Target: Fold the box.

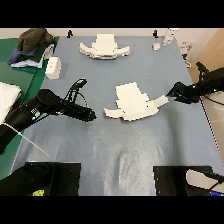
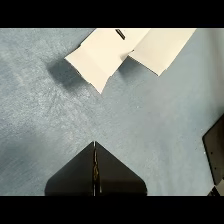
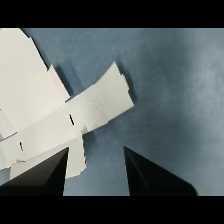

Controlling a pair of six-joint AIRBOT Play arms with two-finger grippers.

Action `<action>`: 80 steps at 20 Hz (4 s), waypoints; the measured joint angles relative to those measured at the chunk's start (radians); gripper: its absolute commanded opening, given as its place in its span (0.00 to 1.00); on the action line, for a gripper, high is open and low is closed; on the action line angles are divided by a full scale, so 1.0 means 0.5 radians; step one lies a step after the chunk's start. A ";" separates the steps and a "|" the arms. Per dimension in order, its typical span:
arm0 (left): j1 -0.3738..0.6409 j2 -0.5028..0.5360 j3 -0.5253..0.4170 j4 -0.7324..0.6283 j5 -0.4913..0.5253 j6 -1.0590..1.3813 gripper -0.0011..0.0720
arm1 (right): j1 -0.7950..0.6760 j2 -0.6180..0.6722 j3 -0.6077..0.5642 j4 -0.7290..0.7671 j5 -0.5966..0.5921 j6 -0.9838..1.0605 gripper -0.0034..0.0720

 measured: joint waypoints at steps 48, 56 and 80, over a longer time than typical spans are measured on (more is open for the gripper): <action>0.546 -0.436 0.183 -0.240 -0.322 0.053 0.63 | 1.129 1.062 -1.395 0.482 0.727 -0.269 0.05; 0.533 -1.201 0.640 -0.471 -0.704 0.523 0.63 | 1.160 1.115 -1.447 0.472 0.760 -0.231 0.05; 0.311 -1.537 0.970 -0.462 -1.273 0.861 0.03 | 1.161 1.117 -1.450 0.442 0.766 -0.227 0.05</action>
